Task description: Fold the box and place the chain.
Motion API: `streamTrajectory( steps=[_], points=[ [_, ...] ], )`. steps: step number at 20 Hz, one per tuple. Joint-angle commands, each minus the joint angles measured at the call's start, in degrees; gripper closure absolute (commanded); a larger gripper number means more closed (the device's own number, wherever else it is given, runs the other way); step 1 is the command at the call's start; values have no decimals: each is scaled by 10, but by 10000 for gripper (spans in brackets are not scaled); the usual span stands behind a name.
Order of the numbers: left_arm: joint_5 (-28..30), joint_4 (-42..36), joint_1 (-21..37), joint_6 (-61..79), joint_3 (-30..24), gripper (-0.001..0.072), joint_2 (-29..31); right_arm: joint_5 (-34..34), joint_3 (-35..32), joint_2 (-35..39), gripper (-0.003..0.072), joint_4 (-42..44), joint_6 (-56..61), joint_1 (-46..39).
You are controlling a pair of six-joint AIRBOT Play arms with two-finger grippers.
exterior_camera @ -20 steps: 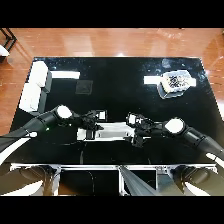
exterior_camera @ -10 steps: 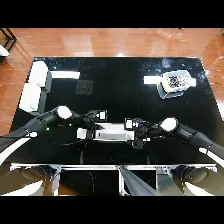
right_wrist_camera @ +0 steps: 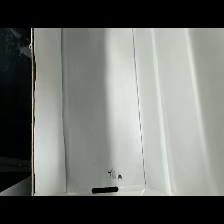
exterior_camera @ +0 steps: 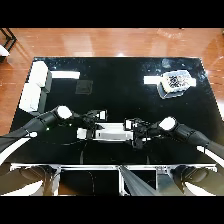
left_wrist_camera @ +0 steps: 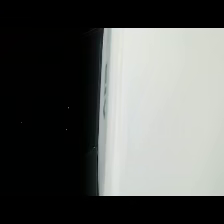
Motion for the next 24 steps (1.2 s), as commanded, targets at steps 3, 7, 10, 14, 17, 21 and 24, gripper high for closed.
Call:
streamTrajectory(
  steps=[3, 7, 10, 14, 17, 21, 24],
  points=[
    [-1, 0, 0, 0, 0, 690, 0, -12, 1, -2, -18, -4, 6, 7],
    [-1, 0, 0, 0, 0, 689, 0, -14, 2, -3, -18, -4, 8, 7],
    [-4, 0, 0, 0, 0, 690, 0, -18, 2, -3, -18, -3, 12, 7],
    [-5, 0, 0, 0, 0, 690, 0, -17, 2, -3, -18, -4, 12, 7],
    [-6, 0, 0, 0, 0, 689, 0, -17, 2, -3, -10, -8, 13, 7],
    [-6, 1, 0, 0, 0, 689, 0, -19, 1, -4, -11, -34, 36, 5],
    [-5, 1, 0, 0, 0, 690, 0, -19, 1, -4, -11, -34, 35, 4]
  ],
)
